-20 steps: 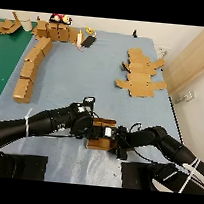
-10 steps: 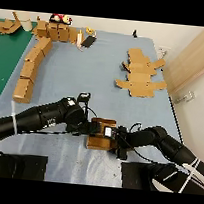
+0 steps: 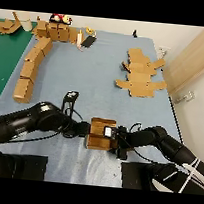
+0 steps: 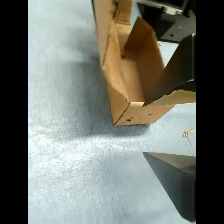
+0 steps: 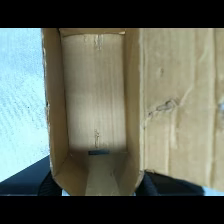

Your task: Fold the box.

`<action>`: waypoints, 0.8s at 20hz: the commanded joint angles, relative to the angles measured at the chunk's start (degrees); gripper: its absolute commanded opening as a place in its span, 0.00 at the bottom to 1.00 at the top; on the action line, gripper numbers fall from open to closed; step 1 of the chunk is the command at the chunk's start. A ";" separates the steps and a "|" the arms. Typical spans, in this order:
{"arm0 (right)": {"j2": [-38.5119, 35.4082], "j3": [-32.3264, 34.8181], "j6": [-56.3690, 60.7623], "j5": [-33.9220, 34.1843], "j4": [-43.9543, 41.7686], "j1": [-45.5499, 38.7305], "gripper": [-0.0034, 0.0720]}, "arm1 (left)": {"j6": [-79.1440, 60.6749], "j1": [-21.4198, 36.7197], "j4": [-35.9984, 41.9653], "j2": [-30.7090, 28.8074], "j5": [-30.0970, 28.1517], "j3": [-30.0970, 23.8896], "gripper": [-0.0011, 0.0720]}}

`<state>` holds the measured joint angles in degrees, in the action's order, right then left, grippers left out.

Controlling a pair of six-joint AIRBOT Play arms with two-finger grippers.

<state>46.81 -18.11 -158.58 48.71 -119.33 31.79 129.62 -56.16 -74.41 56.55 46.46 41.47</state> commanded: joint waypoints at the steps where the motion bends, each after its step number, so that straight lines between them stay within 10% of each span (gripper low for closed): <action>1: -0.04 -0.02 0.00 -0.02 0.00 0.04 0.65 | -10.25 0.59 -0.48 -9.62 -6.32 -7.48 0.57; 6: -0.02 -0.02 0.00 -0.02 0.00 0.04 0.65 | -33.94 0.55 -0.55 -15.39 -2.23 -10.27 0.55; 7: -0.04 -0.02 0.00 -0.02 0.00 0.04 0.65 | -40.63 0.57 -0.59 -15.34 -1.57 -10.29 0.19; 8: -0.02 -0.02 0.00 -0.02 0.00 0.04 0.65 | -47.41 0.57 -0.59 -15.10 -1.36 -10.27 0.03; 16: -0.04 -0.02 0.00 -0.02 0.00 0.04 0.65 | -60.67 4.50 -0.52 -12.50 -17.38 -11.37 0.03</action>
<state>46.81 -18.13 -158.58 48.71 -119.31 31.79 73.87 -53.01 -74.94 43.86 37.54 30.83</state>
